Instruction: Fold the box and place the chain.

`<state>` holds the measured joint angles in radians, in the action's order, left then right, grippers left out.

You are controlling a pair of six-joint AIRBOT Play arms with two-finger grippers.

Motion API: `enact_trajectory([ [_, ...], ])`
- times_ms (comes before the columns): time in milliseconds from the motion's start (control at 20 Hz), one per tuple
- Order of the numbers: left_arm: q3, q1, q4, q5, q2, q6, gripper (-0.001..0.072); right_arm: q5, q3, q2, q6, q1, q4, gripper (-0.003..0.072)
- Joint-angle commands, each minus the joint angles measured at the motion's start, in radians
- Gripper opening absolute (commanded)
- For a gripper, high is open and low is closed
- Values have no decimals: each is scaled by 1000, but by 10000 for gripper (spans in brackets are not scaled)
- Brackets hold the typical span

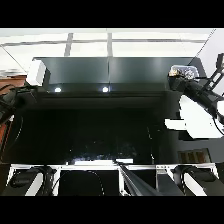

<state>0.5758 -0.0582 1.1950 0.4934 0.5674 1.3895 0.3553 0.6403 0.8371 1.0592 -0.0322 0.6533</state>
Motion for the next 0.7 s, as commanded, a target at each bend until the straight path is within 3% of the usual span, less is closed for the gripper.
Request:
enact_trajectory([
  [0, -3, 23, -44, -26, 89, -15, 707, -47, 1, 1, 6, -36, 179, 705],
  [50, -1, 31, -43, 37, 130, -25, 707, -15, 6, 6, 79, -107, 283, 589],
  [100, 3, 33, -44, 102, 163, -24, 706, 32, 24, 26, 213, -237, 388, 420],
  [150, 6, 33, -44, 163, 191, -23, 706, 92, 55, 58, 285, -380, 448, 425],
  [200, 6, 33, -39, 206, 209, -14, 706, 188, 106, 108, 269, -544, 469, 559],
  [250, 6, 33, -14, 240, 222, 7, 706, 310, 173, 170, 198, -689, 469, 618],
  [350, 6, 33, 29, 286, 235, 69, 706, 547, 317, 314, 63, -932, 467, 619],
  [400, 6, 33, 28, 291, 235, 82, 706, 600, 370, 380, 47, -1023, 466, 619],
  [550, 6, 33, 17, 305, 235, 134, 706, 726, 474, 574, 8, -1156, 459, 621],
  [600, 5, 34, 16, 306, 235, 143, 706, 792, 523, 650, -11, -1164, 465, 719],
  [650, 5, 34, 16, 305, 235, 153, 706, 845, 573, 716, -13, -1160, 483, 716],
])
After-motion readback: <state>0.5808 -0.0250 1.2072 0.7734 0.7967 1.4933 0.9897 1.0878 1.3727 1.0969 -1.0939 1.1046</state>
